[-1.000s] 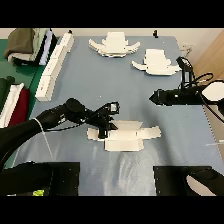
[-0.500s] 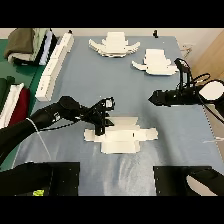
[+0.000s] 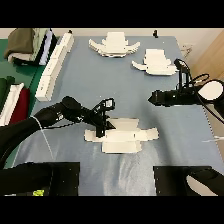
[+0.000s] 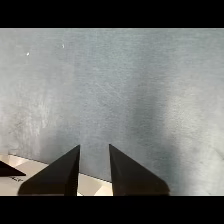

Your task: Fold the box.

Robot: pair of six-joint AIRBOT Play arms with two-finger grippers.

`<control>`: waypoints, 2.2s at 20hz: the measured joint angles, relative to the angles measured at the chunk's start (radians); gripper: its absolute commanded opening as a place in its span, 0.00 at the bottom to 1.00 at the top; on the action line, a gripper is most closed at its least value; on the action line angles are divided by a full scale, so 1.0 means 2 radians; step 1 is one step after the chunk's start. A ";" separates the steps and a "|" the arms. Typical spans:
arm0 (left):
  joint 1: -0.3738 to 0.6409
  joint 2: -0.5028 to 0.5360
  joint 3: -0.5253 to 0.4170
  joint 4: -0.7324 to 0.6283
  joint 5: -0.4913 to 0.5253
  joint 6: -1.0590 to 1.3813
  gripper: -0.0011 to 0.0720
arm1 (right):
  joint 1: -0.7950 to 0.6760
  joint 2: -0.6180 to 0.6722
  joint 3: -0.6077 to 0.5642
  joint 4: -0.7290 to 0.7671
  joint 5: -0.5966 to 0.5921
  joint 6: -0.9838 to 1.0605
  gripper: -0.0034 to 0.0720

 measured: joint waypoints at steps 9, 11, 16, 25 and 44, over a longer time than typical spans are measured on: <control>0.000 -0.003 0.000 0.003 -0.006 -0.002 0.04 | 0.026 0.013 0.000 0.000 0.115 0.005 0.05; 0.000 -0.003 0.000 0.003 -0.006 -0.002 0.04 | 0.062 0.020 -0.001 -0.001 0.151 0.009 0.05; 0.000 -0.003 0.000 0.004 -0.006 -0.002 0.04 | 0.263 0.028 -0.045 -0.059 0.163 -0.033 0.35; 0.000 -0.003 0.000 0.004 -0.006 -0.002 0.04 | 0.475 0.021 -0.130 -0.264 0.037 -0.059 0.94; 0.000 -0.003 0.000 0.004 -0.006 -0.003 0.04 | 0.490 -0.003 -0.137 -0.428 -0.061 0.006 0.92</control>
